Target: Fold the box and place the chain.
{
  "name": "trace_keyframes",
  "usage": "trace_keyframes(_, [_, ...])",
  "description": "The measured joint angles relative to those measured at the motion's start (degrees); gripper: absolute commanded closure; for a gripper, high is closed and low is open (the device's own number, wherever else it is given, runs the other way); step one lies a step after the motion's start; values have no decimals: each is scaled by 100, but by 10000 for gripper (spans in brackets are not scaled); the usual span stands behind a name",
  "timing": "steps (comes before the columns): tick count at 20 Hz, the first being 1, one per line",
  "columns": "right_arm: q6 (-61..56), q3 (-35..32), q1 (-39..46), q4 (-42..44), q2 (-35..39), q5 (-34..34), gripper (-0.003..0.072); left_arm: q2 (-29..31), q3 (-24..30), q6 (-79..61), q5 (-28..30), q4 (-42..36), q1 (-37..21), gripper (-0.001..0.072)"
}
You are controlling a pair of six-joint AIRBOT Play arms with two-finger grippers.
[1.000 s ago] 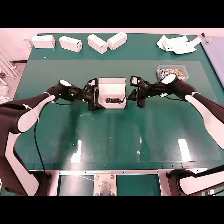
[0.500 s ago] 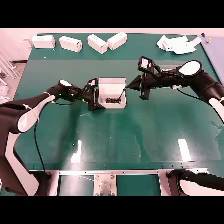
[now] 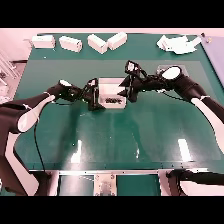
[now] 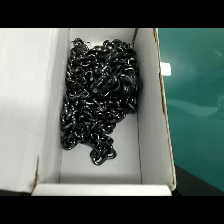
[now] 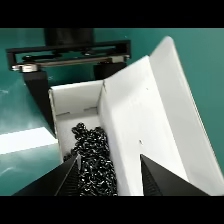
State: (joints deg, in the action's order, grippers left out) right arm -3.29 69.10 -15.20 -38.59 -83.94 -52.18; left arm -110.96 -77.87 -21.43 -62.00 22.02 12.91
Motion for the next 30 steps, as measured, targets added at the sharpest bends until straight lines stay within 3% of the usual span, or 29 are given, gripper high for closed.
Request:
trace_keyframes(2, [-103,68,151,28,-48,151,250,0,0,0,0,-2,0,75])
trace_keyframes(3, [-164,96,260,98,-48,186,300,0,0,0,0,-2,0,75])
trace_keyframes(4, [-205,118,374,208,-46,214,431,0,0,0,0,-2,0,75])
trace_keyframes(12, [-1287,719,1329,1191,-562,118,575,0,0,0,0,-2,0,75])
trace_keyframes(13, [-1464,909,1351,1244,-719,24,678,0,0,0,0,-2,0,75])
trace_keyframes(20, [-2304,2249,1314,1333,-1939,-863,676,0,0,-2,0,-2,0,75])
trace_keyframes(26, [-2465,2538,922,901,-2374,-1410,676,0,0,0,0,-2,0,75])
trace_keyframes(30, [-2487,2806,817,708,-2433,-2157,675,0,0,-2,0,0,0,75])
